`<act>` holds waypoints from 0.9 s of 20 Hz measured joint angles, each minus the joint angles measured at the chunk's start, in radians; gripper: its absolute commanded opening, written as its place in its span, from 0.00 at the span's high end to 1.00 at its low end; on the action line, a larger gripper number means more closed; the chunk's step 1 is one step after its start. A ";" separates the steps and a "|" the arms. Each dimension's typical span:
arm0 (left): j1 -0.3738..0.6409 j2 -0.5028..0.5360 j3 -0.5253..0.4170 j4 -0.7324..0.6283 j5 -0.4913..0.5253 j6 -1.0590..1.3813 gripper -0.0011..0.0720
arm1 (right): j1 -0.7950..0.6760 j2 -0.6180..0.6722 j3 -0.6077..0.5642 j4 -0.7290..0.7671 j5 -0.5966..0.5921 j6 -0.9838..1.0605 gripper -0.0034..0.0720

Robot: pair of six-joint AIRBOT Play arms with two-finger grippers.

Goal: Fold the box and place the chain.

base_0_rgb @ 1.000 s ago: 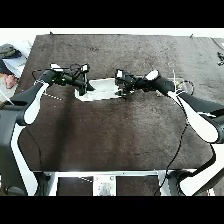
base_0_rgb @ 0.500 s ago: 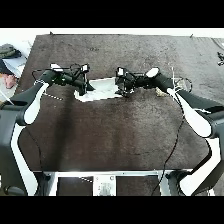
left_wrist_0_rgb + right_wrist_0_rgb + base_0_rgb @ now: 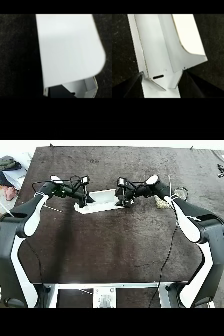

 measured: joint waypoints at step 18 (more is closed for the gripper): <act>0.000 0.000 0.000 -0.006 -0.003 0.000 0.97 | 0.026 -0.085 0.040 0.048 0.084 0.034 0.18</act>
